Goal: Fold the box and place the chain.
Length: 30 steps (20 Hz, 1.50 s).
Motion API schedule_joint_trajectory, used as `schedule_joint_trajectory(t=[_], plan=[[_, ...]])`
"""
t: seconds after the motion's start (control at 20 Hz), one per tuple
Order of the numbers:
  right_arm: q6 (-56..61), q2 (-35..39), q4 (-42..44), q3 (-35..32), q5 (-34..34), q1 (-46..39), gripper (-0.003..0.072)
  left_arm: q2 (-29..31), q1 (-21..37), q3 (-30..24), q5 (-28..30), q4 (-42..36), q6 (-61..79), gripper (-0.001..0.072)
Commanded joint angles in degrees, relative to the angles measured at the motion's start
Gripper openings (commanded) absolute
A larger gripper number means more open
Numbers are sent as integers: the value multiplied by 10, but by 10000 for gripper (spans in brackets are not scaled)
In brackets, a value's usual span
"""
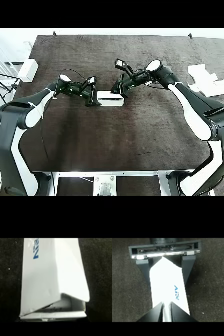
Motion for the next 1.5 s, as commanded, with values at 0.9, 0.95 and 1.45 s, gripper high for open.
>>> schedule_joint_trajectory(t=[0.9, 0.95, 1.45], plan=[[29, 21, -92, -2, -52, 26, 178, 0, 1, 0, 1, 0, 0, 494], [34, 21, -92, -2, -52, 26, 179, 0, 1, 0, 1, 0, 0, 494], [47, 21, -103, -25, -35, 35, 171, 0, 1, 0, 1, 0, 0, 494]])
